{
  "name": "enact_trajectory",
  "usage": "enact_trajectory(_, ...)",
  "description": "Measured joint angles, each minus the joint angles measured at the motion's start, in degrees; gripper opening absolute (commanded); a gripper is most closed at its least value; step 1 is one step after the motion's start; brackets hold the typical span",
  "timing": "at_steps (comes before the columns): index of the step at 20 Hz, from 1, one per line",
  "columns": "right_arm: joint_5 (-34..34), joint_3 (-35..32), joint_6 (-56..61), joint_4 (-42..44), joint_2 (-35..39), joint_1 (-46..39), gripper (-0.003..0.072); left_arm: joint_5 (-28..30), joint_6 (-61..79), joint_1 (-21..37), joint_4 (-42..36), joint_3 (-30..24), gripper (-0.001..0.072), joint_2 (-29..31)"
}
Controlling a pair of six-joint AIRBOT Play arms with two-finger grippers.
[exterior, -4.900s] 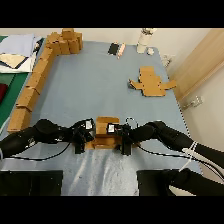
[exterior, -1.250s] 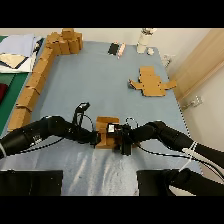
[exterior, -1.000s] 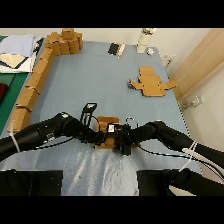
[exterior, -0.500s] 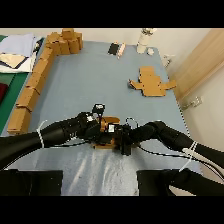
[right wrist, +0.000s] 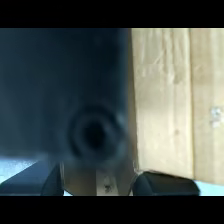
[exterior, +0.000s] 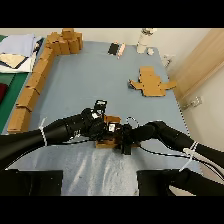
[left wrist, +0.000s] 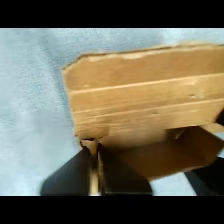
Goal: Fold the box.
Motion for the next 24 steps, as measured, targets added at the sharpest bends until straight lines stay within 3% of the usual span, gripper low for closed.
enact_trajectory(24,-0.26,-0.04,-0.07,0.22,-0.02,0.09,0.044,-4.26,-0.26,0.09,0.24,0.55,0.0568,0.85)
